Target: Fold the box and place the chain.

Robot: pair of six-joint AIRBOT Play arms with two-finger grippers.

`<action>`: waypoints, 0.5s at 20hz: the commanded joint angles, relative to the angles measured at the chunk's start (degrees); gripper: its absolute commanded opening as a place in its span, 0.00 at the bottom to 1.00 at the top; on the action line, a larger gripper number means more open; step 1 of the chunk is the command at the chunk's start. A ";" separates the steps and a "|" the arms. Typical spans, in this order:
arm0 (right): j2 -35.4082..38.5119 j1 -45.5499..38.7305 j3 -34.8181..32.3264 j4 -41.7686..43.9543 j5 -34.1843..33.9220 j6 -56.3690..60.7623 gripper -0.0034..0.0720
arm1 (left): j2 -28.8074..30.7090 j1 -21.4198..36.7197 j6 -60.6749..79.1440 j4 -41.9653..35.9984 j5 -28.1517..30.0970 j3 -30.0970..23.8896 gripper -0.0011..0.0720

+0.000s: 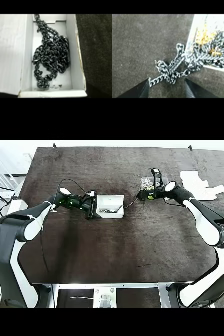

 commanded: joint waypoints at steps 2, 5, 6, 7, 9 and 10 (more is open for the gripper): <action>-2.95 2.12 1.97 0.07 -0.04 0.42 0.70 | 0.04 0.02 0.00 0.00 0.02 0.02 0.51; -4.79 2.93 2.99 -3.04 0.81 1.07 0.44 | 0.04 0.04 0.00 -0.02 0.02 0.02 0.51; -4.74 2.58 3.06 -4.98 0.74 2.38 0.25 | 0.04 0.04 0.00 0.00 0.02 0.02 0.51; -4.66 1.97 3.23 -5.81 0.79 3.10 0.06 | 0.04 0.04 0.00 0.00 0.00 0.02 0.51; -3.69 1.05 3.43 -5.77 1.42 3.17 0.05 | 0.04 0.02 0.00 0.00 0.00 0.02 0.51; -2.32 1.01 3.43 -5.77 1.92 3.17 0.05 | 0.04 0.04 0.00 0.00 0.00 0.02 0.51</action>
